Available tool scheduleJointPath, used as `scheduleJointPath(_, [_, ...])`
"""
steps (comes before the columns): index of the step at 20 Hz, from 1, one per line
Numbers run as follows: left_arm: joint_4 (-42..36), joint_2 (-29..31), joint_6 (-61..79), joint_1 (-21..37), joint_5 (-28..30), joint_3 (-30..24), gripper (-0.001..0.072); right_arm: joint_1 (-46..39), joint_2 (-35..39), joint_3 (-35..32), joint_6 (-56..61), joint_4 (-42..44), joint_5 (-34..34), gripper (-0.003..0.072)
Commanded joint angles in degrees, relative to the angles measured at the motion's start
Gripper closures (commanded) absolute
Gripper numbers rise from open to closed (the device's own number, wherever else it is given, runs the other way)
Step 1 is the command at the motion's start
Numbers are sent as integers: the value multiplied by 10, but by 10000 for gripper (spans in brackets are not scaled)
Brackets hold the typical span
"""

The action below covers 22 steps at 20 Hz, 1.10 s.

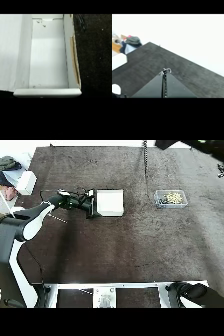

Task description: Fold the box and place the chain.

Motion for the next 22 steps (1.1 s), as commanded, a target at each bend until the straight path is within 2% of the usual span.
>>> scheduleJointPath(1, [0,0,0,0,0,0,425,34,-41,0,-2,1,-29,701])
scheduleJointPath(5, [0,0,0,0,0,0,425,41,-61,0,-2,15,-102,702])
scheduleJointPath(10, [0,0,0,0,0,0,425,41,-61,1,-2,25,-160,702])
scheduleJointPath(22, [0,0,0,0,0,0,425,41,-61,1,-5,18,-223,702])
